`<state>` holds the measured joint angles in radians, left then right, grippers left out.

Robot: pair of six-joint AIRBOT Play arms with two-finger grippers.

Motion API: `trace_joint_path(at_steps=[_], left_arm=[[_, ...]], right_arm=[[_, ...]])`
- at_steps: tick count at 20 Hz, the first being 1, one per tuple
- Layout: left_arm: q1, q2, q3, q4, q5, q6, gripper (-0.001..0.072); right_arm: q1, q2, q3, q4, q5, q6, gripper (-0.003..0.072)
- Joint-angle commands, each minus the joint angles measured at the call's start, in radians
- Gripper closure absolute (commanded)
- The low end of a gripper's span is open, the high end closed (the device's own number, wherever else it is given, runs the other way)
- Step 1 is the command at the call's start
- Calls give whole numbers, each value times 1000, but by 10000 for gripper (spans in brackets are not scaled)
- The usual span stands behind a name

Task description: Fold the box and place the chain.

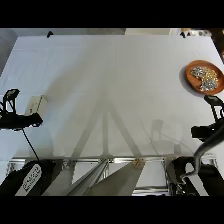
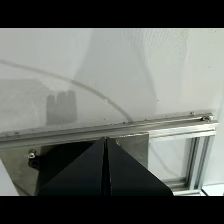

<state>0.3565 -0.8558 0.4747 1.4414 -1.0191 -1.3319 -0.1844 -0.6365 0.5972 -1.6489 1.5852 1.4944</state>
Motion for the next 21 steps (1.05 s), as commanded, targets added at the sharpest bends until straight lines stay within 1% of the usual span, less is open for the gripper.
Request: trace_joint_path(at_steps=[1, 3, 4, 5, 6, 8, 11, 17, 21], left_arm=[[1, 26, -3, -12, -16, -4, 250], [1, 68, -2, -10, -17, -3, 247], [1, 92, -3, -8, -18, -3, 219], [1, 121, -3, -8, -18, -3, 100], [1, 148, -3, -8, -18, -3, 3], [1, 200, -3, -7, -18, -3, 4], [1, 244, -3, -4, -21, -3, 4], [1, 256, -3, -10, 23, -4, 4], [1, 256, -3, -12, 23, -4, 4]], right_arm=[[-1, 1, 1, 0, 0, 0, 667], [-1, 1, 1, 0, 0, 0, 667], [0, 1, 1, 0, 0, 0, 667], [-1, 1, 1, 0, 0, 0, 667], [-1, 1, 1, 0, 0, 0, 667], [0, 1, 1, 0, 0, 0, 667], [0, 1, 1, 0, 0, 0, 667], [0, 1, 1, 0, 0, 0, 667], [0, 1, 1, 0, 0, 0, 667]])
